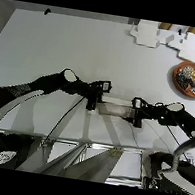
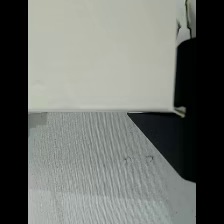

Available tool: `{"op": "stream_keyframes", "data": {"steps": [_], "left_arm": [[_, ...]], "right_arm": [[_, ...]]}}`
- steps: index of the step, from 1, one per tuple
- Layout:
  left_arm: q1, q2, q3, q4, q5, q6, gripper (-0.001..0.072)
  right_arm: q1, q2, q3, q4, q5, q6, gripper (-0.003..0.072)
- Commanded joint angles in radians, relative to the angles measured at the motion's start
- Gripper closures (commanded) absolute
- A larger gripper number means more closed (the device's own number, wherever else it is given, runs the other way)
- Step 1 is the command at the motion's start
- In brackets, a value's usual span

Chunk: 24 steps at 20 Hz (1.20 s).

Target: Fold the box and place the chain.

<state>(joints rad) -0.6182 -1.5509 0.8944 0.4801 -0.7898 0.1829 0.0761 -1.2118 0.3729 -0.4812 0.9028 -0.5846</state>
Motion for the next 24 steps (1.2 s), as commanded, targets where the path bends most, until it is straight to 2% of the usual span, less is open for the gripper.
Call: {"op": "stream_keyframes", "data": {"steps": [1,3,5,8,10,24], "left_arm": [[0.0,0.0,0.0,0.0,0.0,0.0,0.0699],[0.0,0.0,0.0,0.0,0.0,0.0,0.0699],[0.0,0.0,0.0,0.0,0.0,0.0,0.0699],[0.0,0.0,0.0,0.0,0.0,0.0,0.0699],[0.0,0.0,0.0,0.0,0.0,0.0,0.0699],[0.0,0.0,0.0,0.0,0.0,0.0,0.0699]], "right_arm": [[0.002,-0.015,-0.001,-0.006,-0.007,-0.002,0.0176],[0.002,-0.018,-0.001,-0.008,-0.007,-0.002,0.0258],[0.002,-0.022,-0.001,-0.011,-0.01,-0.002,0.0289],[0.002,-0.022,-0.001,-0.011,-0.032,-0.001,0.0284],[0.002,-0.022,0.0,-0.011,-0.065,-0.001,0.0213],[0.002,-0.022,0.0,-0.015,-0.077,0.0,0.0214]]}}
